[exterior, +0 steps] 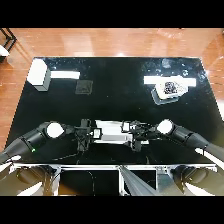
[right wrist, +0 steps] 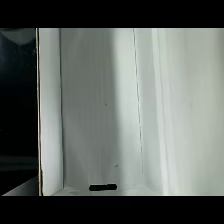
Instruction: Fold the box and place the chain.
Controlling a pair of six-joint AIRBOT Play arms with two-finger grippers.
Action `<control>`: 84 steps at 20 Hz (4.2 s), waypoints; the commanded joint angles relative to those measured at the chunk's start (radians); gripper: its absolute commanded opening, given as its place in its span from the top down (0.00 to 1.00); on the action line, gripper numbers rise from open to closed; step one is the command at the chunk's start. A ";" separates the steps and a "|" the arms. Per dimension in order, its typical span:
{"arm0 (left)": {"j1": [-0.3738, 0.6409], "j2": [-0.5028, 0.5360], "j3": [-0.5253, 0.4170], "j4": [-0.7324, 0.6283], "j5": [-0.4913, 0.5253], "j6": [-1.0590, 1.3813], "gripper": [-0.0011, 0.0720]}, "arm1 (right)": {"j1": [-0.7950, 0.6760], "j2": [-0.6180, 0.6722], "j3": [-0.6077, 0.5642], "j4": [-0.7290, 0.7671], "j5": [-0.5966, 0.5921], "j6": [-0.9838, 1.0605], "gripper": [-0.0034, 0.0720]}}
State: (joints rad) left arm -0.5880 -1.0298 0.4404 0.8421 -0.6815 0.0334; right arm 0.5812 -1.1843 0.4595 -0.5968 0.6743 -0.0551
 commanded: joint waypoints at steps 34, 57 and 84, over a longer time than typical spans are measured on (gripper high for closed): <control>0.045 -0.035 0.000 -0.204 -0.079 -0.014 0.59 | 0.001 0.000 0.000 0.000 0.001 0.000 0.48; 0.044 -0.038 0.000 -0.257 -0.083 -0.009 0.70 | 0.000 0.000 0.000 0.000 0.001 0.000 0.48; 0.108 0.029 0.000 -0.235 -0.087 -0.041 0.96 | 0.000 0.000 0.000 0.000 0.001 0.000 0.48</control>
State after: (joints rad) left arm -0.5125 -1.0512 0.4408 0.5915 -0.7692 0.0322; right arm 0.5812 -1.1843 0.4595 -0.5953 0.6743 -0.0540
